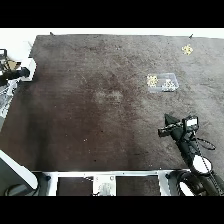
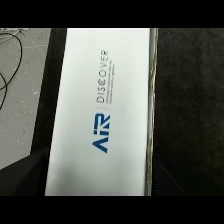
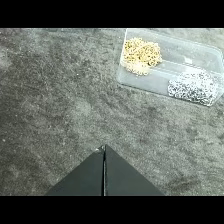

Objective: Fold the box and place the chain.

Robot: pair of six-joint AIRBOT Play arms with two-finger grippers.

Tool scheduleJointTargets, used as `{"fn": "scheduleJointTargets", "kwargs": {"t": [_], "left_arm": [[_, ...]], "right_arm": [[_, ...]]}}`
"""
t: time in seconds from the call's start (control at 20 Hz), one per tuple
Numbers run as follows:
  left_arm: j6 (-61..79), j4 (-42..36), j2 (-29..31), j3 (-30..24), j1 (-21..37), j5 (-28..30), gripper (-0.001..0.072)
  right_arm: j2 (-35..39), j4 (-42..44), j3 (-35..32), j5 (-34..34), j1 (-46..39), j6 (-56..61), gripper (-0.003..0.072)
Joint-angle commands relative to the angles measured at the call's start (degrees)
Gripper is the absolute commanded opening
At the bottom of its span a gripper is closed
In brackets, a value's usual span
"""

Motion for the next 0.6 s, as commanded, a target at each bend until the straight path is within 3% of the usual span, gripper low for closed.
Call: {"fn": "scheduleJointTargets", "kwargs": {"t": [0.0, 0.15, 0.3, 0.35, 0.4, 0.45, 0.5, 0.55], "left_arm": [[0.04, -3.17, 2.51, 1.6, 0.04, -0.22, 0.071], [0.07, -9.7, 5.88, 4.81, 0.04, -0.9, 0.071], [0.26, -10.97, 9.86, 9.49, 0.04, -5.95, 0.0694], [0.28, -10.97, 11.52, 10.08, 0.04, -7.54, 0.0492], [1.99, -10.97, 13.7, 10.05, 0.04, -9.75, 0.0214], [3.28, -11.34, 15.85, 10.03, 0.04, -12.02, 0.0066], [3.65, -12.46, 17.79, 9.75, 0.04, -13.44, 0.001], [3.65, -14.56, 19.82, 9.2, 0.04, -13.97, 0.0008]], "right_arm": [[-0.02, 0.07, -0.04, 0.98, -0.02, 0.02, -0.0001], [-0.02, 0.07, -0.04, 1.05, -0.02, 0.02, -0.0001], [-0.02, 0.02, -0.04, 1.01, -0.02, -0.02, -0.0001], [-0.02, 0.02, -0.02, 1.01, -0.02, -0.02, -0.0001], [-0.02, 0.02, -0.04, 1.03, -0.02, 0.0, -0.0001], [-0.02, 0.02, -0.04, 1.03, -0.02, 0.0, -0.0001], [-0.02, 0.02, -0.02, 1.01, -0.02, -0.02, -0.0001], [-0.02, 0.02, -0.04, 1.03, -0.02, -0.02, -0.0001]]}}
